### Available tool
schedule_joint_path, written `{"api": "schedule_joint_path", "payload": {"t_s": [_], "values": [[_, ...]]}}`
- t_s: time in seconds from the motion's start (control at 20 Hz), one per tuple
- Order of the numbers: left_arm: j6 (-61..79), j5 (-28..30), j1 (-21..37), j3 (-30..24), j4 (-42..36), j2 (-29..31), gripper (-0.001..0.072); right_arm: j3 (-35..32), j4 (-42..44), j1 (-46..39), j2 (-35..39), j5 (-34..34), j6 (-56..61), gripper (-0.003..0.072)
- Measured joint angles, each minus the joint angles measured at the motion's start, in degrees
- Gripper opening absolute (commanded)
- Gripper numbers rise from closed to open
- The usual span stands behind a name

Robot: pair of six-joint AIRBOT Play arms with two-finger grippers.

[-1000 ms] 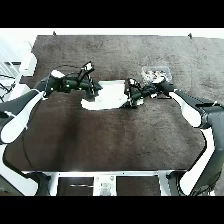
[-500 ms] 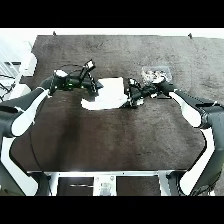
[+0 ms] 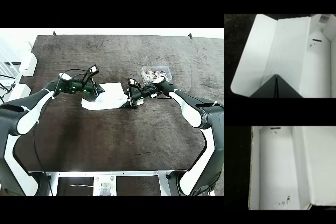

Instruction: Fold the box and place the chain.

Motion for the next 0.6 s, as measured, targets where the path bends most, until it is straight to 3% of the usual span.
{"api": "schedule_joint_path", "payload": {"t_s": [0.3, 0.35, 0.4, 0.45, 0.6], "values": [[-0.1, -1.9, 1.8, 0.1, 0.9, 3.2, 0.0027, 0.0, 0.1, 0.0, 0.0, 0.0, 0.0, 0.0554], [-0.1, -3.2, 2.4, 0.2, 1.3, 4.3, 0.0288, 0.0, 0.1, 0.0, 0.0, 0.0, 0.0, 0.0554], [-0.1, -5.1, 2.9, 0.2, 2.5, 5.4, 0.0661, 0.0, 0.1, 0.0, 0.0, 0.0, 0.0, 0.0554], [-0.2, -6.8, 3.2, 0.2, 4.4, 6.5, 0.0720, 0.0, 0.1, 0.0, 0.0, 0.0, 0.0, 0.0554], [-2.8, -11.7, 3.5, 0.2, 12.6, 8.9, 0.0720, 0.0, 0.0, 0.0, 0.0, 0.0, 0.0, 0.0554]]}}
